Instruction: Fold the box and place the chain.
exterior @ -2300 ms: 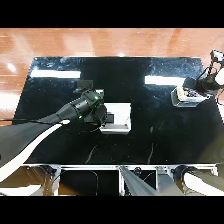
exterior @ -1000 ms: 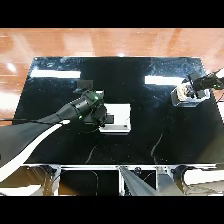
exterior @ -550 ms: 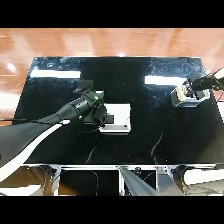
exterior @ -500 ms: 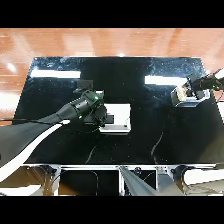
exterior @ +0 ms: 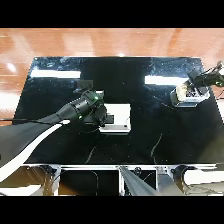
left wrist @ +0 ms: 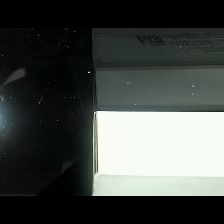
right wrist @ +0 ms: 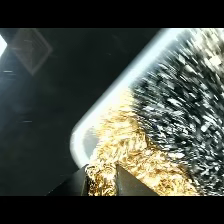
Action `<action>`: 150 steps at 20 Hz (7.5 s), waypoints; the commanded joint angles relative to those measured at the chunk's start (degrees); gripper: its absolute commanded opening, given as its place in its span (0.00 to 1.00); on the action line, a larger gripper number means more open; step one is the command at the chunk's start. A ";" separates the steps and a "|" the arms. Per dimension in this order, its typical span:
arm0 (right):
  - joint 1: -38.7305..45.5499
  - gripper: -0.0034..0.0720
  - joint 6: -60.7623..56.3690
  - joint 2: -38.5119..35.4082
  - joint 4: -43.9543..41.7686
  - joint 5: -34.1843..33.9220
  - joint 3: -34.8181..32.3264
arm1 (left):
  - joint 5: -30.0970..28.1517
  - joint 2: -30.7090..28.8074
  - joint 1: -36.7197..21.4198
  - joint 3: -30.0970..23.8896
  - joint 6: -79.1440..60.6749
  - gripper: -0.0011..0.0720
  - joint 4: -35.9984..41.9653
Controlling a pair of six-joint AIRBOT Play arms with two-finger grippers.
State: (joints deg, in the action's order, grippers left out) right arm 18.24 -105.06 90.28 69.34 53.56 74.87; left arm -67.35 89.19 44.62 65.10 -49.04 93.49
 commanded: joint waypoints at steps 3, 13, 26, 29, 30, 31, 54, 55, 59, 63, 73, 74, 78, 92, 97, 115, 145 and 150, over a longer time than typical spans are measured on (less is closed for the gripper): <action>0.15 0.08 6.45 -6.14 -0.28 1.62 3.63 | -0.07 0.02 0.00 0.00 -0.02 0.04 0.02; 0.39 0.08 18.64 -23.85 1.18 6.29 4.17 | 0.28 0.02 0.02 0.00 -0.02 0.04 0.24; 0.44 0.09 24.63 -37.11 -8.39 9.35 9.64 | -0.15 0.02 0.24 0.00 -0.04 0.04 0.24; -2.86 0.09 26.49 -39.06 -10.84 10.03 9.79 | -0.15 0.02 0.24 0.00 -0.04 0.04 0.24; -4.83 0.09 26.67 -39.60 -10.84 10.86 9.88 | -0.15 0.02 0.24 0.00 -0.04 0.04 0.26; -6.88 0.09 26.77 -40.28 -10.80 11.34 9.88 | -0.15 0.02 0.24 0.00 -0.04 0.04 0.26; -45.94 0.09 26.40 -40.04 -13.44 6.73 10.03 | -0.02 0.02 0.42 0.00 -0.04 0.04 0.42; -46.18 0.09 26.43 -39.23 -12.57 6.86 10.03 | -0.02 0.02 0.42 0.00 -0.04 0.04 0.42; -46.23 0.09 26.40 -36.06 -8.68 7.89 9.99 | -0.04 0.02 0.42 0.00 -0.02 0.04 0.44; -46.56 0.09 26.47 -33.90 -9.11 8.83 9.99 | 0.17 0.02 0.42 0.00 -0.02 0.04 0.39; -46.56 0.09 27.28 -33.66 -9.09 5.42 10.01 | 0.33 0.02 0.42 0.00 -0.02 0.04 0.42; -46.56 0.09 27.28 -33.66 -9.09 5.92 10.01 | 0.33 0.02 0.42 0.00 -0.04 0.04 0.39; -46.56 0.09 27.30 -33.64 -8.85 6.45 9.99 | 0.35 0.02 0.42 0.00 -0.04 0.04 0.39; -46.56 0.09 27.26 -32.37 -9.42 12.76 -12.57 | 0.28 0.02 0.39 -0.02 -0.04 0.04 0.17; -46.58 0.09 28.04 -27.39 -12.55 11.89 -13.09 | 0.33 0.02 0.39 -0.02 -0.02 0.04 0.17; -49.68 0.10 27.71 -17.84 -12.57 4.04 -19.61 | 0.42 0.02 0.42 0.00 -0.02 0.04 0.22; -28.28 0.76 24.74 -36.57 -0.76 17.97 -39.23 | 0.24 0.00 0.37 0.11 -0.02 0.05 0.61; -31.23 0.76 24.74 -36.57 -2.05 16.48 -40.06 | 0.00 -0.02 0.35 1.53 -0.04 0.31 2.93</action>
State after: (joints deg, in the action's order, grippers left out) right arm -12.03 -80.31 53.93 67.96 70.63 35.97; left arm -67.00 89.23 45.04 65.89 -48.99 95.53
